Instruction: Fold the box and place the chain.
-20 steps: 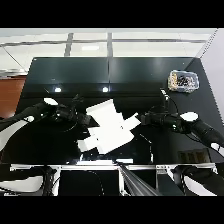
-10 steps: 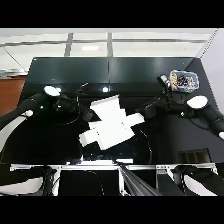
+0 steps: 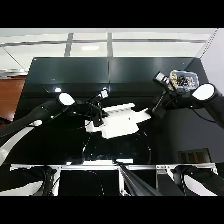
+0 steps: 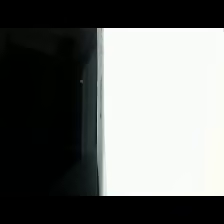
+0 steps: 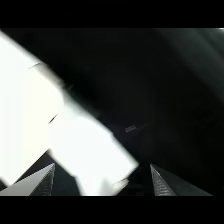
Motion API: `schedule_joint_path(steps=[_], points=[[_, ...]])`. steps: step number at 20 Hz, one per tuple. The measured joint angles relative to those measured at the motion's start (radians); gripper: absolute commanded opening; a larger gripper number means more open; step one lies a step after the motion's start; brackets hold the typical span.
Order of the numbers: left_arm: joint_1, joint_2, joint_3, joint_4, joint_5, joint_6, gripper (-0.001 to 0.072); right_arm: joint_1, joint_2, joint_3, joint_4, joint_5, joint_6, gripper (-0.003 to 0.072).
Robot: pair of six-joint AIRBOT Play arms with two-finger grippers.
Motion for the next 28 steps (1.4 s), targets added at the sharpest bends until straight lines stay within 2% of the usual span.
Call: schedule_joint_path(steps=[3,6,16,21,28], points=[[-0.008,-0.045,0.034,0.006,-0.008,0.066,0.003,0.055,-0.001,-0.062,-0.013,0.034,-0.082,0.0683],[-0.011,-0.07,0.061,0.005,-0.023,0.11,0.003,0.112,-0.001,-0.113,-0.031,0.012,-0.157,0.0683],[-0.013,-0.084,0.079,0.002,-0.037,0.14,0.003,0.284,-0.027,-0.177,-0.06,-0.181,-0.327,0.0682],[-0.013,-0.084,0.079,0.002,-0.037,0.141,0.003,0.314,-0.033,-0.146,-0.052,-0.282,-0.344,0.0682],[-0.013,-0.084,0.079,0.001,-0.037,0.143,0.003,0.218,-0.035,-0.072,0.028,-0.267,-0.418,0.0682]])
